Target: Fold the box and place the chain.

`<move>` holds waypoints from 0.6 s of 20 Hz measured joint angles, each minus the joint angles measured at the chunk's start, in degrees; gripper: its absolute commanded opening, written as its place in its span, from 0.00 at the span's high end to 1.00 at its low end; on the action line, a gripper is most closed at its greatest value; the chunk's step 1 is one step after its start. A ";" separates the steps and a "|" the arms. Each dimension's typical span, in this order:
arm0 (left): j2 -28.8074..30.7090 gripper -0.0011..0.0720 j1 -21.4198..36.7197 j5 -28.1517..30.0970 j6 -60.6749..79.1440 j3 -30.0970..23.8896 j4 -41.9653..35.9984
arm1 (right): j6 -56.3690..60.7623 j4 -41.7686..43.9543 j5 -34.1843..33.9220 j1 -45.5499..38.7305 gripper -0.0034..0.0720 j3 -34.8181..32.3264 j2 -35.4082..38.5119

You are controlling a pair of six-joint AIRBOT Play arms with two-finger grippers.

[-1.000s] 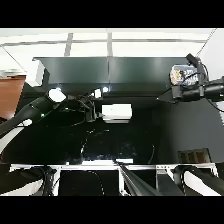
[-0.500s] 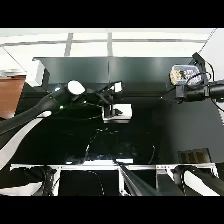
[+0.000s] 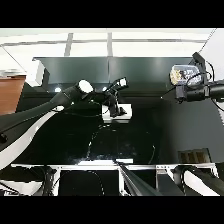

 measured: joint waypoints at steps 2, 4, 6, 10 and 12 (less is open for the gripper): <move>-0.26 0.02 0.02 -0.35 -0.37 0.07 0.13 | -0.17 -0.02 -0.26 -0.02 0.94 0.00 0.00; -0.44 0.02 0.02 -1.25 -0.57 0.11 0.24 | -0.31 0.00 -0.35 -0.02 0.94 0.00 0.00; -0.55 0.02 0.02 -1.77 -0.59 0.17 0.61 | -0.35 0.00 -0.39 0.00 0.94 0.00 0.00; -0.61 0.02 -0.04 -4.20 -0.63 0.28 3.26 | -0.42 0.00 -0.55 0.00 0.94 0.00 0.00; -0.61 0.02 -0.04 -4.70 -0.61 0.28 4.42 | -0.42 0.00 -0.52 0.00 0.94 0.00 0.00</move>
